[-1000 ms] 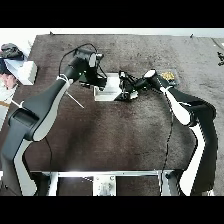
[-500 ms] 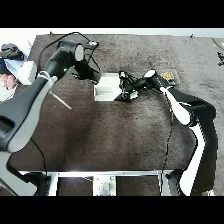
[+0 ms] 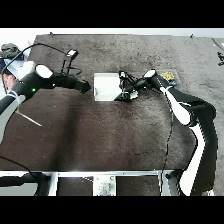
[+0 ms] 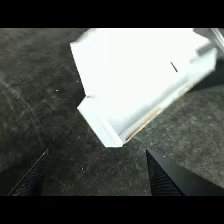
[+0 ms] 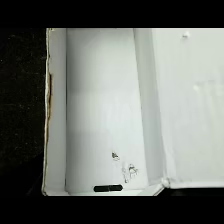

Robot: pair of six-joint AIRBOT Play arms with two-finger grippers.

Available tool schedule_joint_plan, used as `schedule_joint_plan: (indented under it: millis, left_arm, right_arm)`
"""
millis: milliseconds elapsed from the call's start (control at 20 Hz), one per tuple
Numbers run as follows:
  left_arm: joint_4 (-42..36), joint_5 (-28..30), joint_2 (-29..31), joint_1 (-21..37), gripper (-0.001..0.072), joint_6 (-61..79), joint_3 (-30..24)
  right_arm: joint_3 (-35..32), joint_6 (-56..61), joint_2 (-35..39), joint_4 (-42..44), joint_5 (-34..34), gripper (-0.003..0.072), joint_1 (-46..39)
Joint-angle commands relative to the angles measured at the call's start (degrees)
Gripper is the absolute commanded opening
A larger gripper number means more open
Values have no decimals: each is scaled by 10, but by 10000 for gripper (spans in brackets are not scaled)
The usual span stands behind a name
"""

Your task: Fold the box and place the chain.

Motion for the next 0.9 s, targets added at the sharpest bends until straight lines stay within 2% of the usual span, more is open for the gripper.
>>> schedule_joint_plan:
  millis: [0, 150, 250, 350, 500, 650, 750, 850]
  left_arm:
    - [-110, 38, 9, 28, 662, 138, -41]
    - [-133, 59, 6, 28, 662, 151, -38]
    - [-134, 42, -16, 40, 662, 178, -32]
    - [-162, -26, -75, 70, 662, 228, 14]
    - [-241, -167, -180, 106, 662, 368, 121]
    - [-240, -254, -282, 113, 661, 416, 239]
    - [-240, -305, -332, 109, 662, 477, 282]
    - [-229, -333, -353, 103, 672, 566, 285]
  right_arm:
    - [0, 0, 0, 0, 0, 447, 0]
    - [0, 0, 0, 0, 0, 447, 0]
    - [0, 0, 0, 0, 0, 447, 0]
    - [0, 0, 0, 0, 0, 447, 0]
    - [0, 0, 0, 0, 0, 447, 1]
    - [0, 0, 0, 0, 0, 447, 1]
    - [0, 0, 0, 0, 0, 447, 1]
    - [0, 0, 0, 0, 0, 447, 1]
